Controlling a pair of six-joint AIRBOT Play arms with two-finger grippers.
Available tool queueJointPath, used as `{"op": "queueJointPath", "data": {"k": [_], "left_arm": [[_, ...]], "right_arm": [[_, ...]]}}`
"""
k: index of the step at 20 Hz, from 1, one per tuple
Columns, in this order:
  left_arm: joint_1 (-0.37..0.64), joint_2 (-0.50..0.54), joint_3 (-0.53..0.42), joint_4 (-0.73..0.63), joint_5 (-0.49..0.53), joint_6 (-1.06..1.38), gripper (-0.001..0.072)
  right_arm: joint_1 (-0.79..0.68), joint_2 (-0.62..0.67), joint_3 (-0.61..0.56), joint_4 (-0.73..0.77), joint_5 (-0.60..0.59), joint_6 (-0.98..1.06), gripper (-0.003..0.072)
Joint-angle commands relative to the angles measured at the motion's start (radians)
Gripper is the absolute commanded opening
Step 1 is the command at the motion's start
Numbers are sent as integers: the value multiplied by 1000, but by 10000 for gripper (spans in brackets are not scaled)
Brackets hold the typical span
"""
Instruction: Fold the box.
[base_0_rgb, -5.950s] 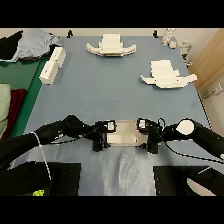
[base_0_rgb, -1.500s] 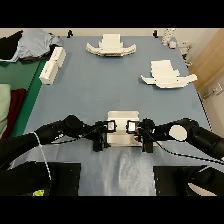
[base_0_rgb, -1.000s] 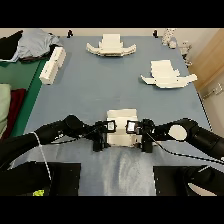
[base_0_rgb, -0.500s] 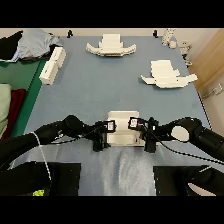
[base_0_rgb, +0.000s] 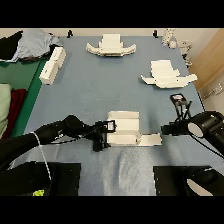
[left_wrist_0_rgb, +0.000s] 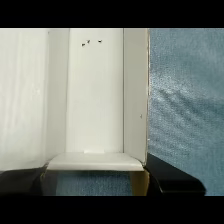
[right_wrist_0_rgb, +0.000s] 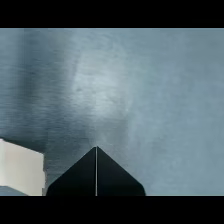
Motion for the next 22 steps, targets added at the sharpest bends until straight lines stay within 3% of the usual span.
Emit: {"op": "queueJointPath", "data": {"k": [1,10,18,22], "left_arm": [[0,-1,0,0,0,0,604],[0,-1,0,0,0,0,604],[0,-1,0,0,0,0,604],[0,-1,0,0,0,0,604]], "right_arm": [[-141,-22,-32,163,31,101,5],[-156,-72,-103,540,-80,-135,0],[-156,-11,-101,660,-77,-222,0],[-155,-45,-103,682,-81,-266,0]]}}
